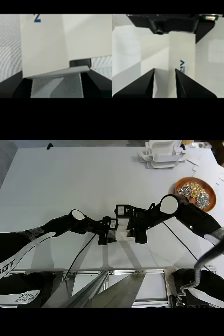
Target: Fold the box and place the chain.
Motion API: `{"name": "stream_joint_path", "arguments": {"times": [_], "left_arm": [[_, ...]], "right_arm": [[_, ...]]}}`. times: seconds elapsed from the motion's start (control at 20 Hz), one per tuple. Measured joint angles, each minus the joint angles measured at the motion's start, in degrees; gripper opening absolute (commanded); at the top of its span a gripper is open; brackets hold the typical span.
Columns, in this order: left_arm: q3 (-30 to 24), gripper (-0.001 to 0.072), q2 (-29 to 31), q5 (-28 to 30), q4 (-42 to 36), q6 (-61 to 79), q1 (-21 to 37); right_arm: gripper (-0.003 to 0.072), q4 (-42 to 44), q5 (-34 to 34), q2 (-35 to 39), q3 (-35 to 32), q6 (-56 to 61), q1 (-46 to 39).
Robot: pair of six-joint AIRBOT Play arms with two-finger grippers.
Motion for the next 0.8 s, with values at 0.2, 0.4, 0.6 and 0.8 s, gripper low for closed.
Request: {"name": "stream_joint_path", "arguments": {"times": [0.2,0.4,0.6,0.8], "left_arm": [[0.02,0.014,0.0,0.02,-0.02,-0.09,0.0],[0.02,0.014,0.0,0.02,0.0,-0.02,0.0],[0.02,0.014,0.0,0.02,0.0,0.0,0.0],[0.0,0.014,0.0,0.02,0.0,-0.02,0.0]], "right_arm": [[0.03,-2.45,-3.3,0.87,-0.83,2.36,0.57],[0.0285,-3.45,-2.75,1.11,-1.18,2.95,0.74],[0.023,-3.96,-2.32,1.16,-1.29,3.15,0.76],[0.022,-3.96,-2.93,1.18,-1.92,3.3,0.79]]}}
